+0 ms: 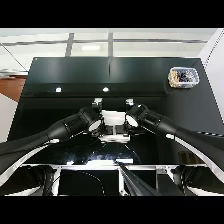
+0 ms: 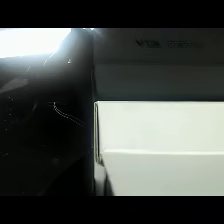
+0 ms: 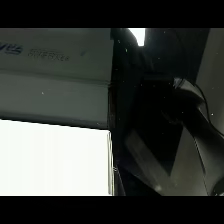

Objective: Fold the box and place the chain.

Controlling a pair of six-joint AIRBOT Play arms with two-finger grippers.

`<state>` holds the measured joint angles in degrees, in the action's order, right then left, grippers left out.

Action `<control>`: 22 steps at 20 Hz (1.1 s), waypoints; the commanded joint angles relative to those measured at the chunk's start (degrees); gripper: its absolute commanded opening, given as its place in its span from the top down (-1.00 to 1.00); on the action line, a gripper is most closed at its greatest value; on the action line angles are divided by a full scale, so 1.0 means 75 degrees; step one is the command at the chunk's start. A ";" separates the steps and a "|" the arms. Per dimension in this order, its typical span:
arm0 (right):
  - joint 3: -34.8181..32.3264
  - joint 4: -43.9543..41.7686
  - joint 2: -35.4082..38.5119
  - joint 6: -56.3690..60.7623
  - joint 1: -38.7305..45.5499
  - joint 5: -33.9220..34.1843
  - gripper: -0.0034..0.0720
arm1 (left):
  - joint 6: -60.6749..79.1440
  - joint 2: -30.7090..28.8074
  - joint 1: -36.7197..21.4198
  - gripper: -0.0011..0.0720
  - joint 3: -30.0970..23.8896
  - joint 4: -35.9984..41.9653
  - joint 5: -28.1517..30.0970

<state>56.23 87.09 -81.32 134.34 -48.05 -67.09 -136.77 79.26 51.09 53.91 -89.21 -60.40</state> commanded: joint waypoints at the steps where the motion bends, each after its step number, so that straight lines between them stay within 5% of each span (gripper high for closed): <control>1: 0.0009 -0.0015 -0.0003 0.0035 -0.0006 -0.0119 0.40 | 0.0003 0.0000 -0.0006 0.89 0.0000 -0.0009 -0.0012; 11: 0.0009 -0.0058 0.0504 0.0029 0.0012 -0.0344 0.39 | 0.0003 0.0000 -0.0009 0.89 0.0000 -0.0009 -0.0012; 13: 0.0009 -0.0152 0.0504 0.0061 0.0012 -0.0350 0.06 | 0.0000 0.0000 -0.0009 0.89 0.0000 -0.0009 -0.0009; 22: -0.0315 -0.0312 0.0315 0.0883 0.0012 0.0201 0.14 | -0.0032 0.0000 -0.0009 0.89 0.0000 -0.0012 0.0055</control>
